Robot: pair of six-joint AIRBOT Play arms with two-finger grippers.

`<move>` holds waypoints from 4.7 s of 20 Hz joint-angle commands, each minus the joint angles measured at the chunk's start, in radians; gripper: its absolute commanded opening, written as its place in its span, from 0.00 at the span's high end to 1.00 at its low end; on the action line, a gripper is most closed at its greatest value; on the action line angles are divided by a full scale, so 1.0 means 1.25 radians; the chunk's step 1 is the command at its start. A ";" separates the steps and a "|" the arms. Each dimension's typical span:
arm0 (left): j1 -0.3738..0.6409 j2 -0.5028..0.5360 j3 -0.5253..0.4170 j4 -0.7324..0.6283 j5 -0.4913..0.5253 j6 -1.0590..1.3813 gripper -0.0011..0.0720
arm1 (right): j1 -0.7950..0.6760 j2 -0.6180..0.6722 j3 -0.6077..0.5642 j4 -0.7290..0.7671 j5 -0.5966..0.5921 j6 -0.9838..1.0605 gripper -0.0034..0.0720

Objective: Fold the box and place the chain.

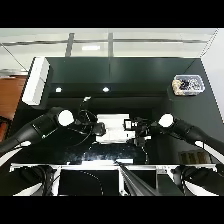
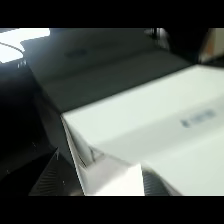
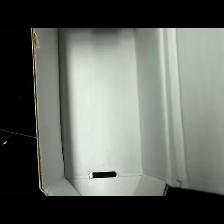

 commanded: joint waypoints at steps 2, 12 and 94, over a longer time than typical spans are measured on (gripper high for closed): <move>-0.054 -0.012 0.060 0.129 -0.074 -0.147 0.30 | 0.001 -0.001 0.000 0.001 0.000 0.000 0.90; -0.137 -0.130 0.152 0.256 -0.142 -0.361 0.36 | 0.001 -0.001 0.000 0.000 0.000 0.000 0.90; -0.195 -0.217 0.224 0.387 -0.203 -0.526 0.94 | 0.000 0.128 0.000 -0.081 0.047 0.027 0.30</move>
